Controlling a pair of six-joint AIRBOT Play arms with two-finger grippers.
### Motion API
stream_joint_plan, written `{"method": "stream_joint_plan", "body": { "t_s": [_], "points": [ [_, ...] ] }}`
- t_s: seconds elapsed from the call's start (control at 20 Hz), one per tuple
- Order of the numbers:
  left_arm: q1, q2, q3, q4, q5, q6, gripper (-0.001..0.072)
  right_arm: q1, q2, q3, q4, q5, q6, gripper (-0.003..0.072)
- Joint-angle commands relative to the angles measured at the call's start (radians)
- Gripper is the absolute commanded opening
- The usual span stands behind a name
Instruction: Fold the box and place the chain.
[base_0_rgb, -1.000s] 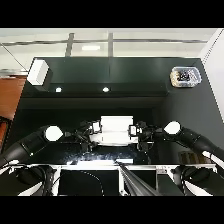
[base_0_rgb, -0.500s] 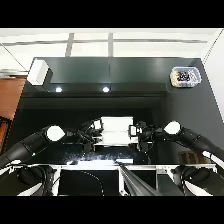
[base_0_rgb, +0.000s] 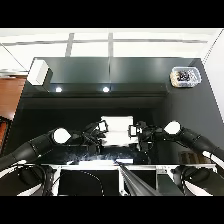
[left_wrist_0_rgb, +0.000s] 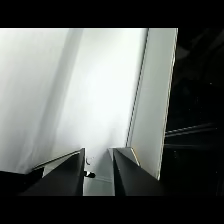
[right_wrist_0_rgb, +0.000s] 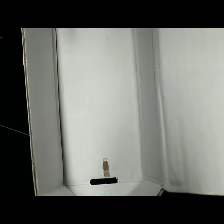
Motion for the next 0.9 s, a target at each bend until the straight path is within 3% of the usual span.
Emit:
{"method": "stream_joint_plan", "body": {
  "t_s": [0.0, 0.1, 0.2, 0.25, 0.4, 0.45, 0.5, 0.6, 0.7, 0.85],
  "points": [
    [-0.006, -0.002, 0.000, -0.005, 0.036, 0.000, 0.0396, 0.001, 0.000, 0.000, 0.001, 0.000, 0.001, 0.0529],
    [-0.005, -0.002, 0.000, -0.005, 0.037, 0.000, 0.0426, 0.001, 0.000, 0.000, 0.001, 0.000, 0.001, 0.0529],
    [-0.005, -0.002, 0.000, -0.005, 0.027, -0.001, 0.0321, 0.001, 0.000, 0.000, 0.001, 0.000, 0.001, 0.0529],
    [-0.006, -0.002, 0.000, -0.007, 0.026, -0.001, 0.0366, 0.001, 0.000, 0.000, 0.001, 0.000, 0.001, 0.0529],
    [-0.003, -0.001, 0.002, -0.009, 0.027, -0.001, 0.0377, 0.001, 0.000, 0.000, 0.001, -0.001, 0.002, 0.0529],
    [-0.003, -0.001, 0.007, -0.008, 0.022, -0.002, 0.0327, 0.001, 0.000, 0.000, 0.001, -0.001, 0.002, 0.0529],
    [0.002, 0.002, 0.014, -0.008, 0.000, -0.003, 0.0173, 0.001, 0.000, 0.000, 0.002, -0.003, 0.003, 0.0529],
    [0.035, 0.026, 0.028, 0.032, -0.065, -0.043, 0.0024, 0.001, 0.000, 0.000, 0.002, -0.003, 0.003, 0.0529],
    [0.117, 0.075, 0.029, 0.091, -0.120, -0.206, 0.0025, 0.001, 0.000, 0.000, 0.002, -0.003, 0.003, 0.0529],
    [0.334, 0.172, 0.029, 0.161, -0.243, -0.412, 0.0024, 0.001, 0.000, 0.000, 0.002, -0.003, 0.003, 0.0529]
  ]
}}
